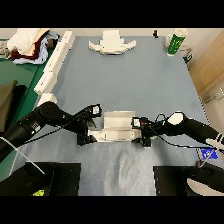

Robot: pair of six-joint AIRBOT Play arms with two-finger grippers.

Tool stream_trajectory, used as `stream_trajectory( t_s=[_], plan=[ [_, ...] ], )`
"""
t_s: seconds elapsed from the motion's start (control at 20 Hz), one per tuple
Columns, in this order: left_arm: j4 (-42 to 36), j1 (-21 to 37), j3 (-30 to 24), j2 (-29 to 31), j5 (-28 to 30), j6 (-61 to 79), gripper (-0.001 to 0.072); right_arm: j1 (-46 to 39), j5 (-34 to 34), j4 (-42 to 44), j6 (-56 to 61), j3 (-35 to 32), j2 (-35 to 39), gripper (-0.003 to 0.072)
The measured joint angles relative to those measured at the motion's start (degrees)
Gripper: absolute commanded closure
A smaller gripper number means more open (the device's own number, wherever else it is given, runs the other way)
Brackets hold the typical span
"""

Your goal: Fold the box.

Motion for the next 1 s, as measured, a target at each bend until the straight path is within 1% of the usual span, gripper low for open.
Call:
stream_trajectory(
  t_s=[0.05, 0.2, 0.35, 0.4, 0.45, 0.55, 0.6, 0.85, 0.9, 0.95, 1.0],
  plan=[
    [-0.9, 0.0, -0.7, -0.9, 0.8, 2.4, 0.0129, 0.0, 0.0, 0.0, 0.0, 0.0, 0.0, 0.0150],
    [-3.8, -1.2, -1.9, -4.0, 3.2, 7.7, 0.0127, 0.0, 0.0, 0.0, 0.0, 0.0, 0.0, 0.0150],
    [-8.1, -2.7, -2.4, -7.2, 7.5, 12.1, 0.0134, 0.0, 0.0, 0.0, 0.0, 0.0, 0.0, 0.0150],
    [-9.2, -3.3, -2.4, -8.2, 8.9, 13.1, 0.0366, 0.0, 0.0, 0.0, 0.0, 0.0, 0.0, 0.0150],
    [-10.1, -3.8, -2.5, -8.9, 10.1, 13.8, 0.0535, 0.0, 0.0, 0.0, 0.0, 0.0, 0.0, 0.0150],
    [-10.9, -4.8, -2.5, -10.0, 11.3, 14.9, 0.0545, 0.0, 0.2, -0.2, 0.0, 0.0, 0.0, 0.0150],
    [-11.4, -5.2, -2.5, -10.3, 11.5, 15.2, 0.0612, 0.0, 0.2, -0.2, 0.0, 0.0, 0.0, 0.0150],
    [-12.4, -6.2, -2.6, -10.9, 12.8, 16.0, 0.0612, 0.0, 0.2, -0.2, 0.0, 0.0, 0.0, 0.0150],
    [-12.4, -6.2, -2.6, -11.0, 13.0, 16.0, 0.0590, 0.0, 0.1, -0.2, 0.0, 0.0, 0.0, 0.0150],
    [-12.1, -6.2, -2.6, -11.0, 13.2, 15.7, 0.0531, 0.0, 0.1, -0.2, 0.0, 0.0, 0.0, 0.0150],
    [-11.7, -5.9, -2.6, -11.0, 13.2, 15.0, 0.0524, 0.0, 0.0, -0.1, 0.0, 0.0, 0.0, 0.0150]
  ],
)
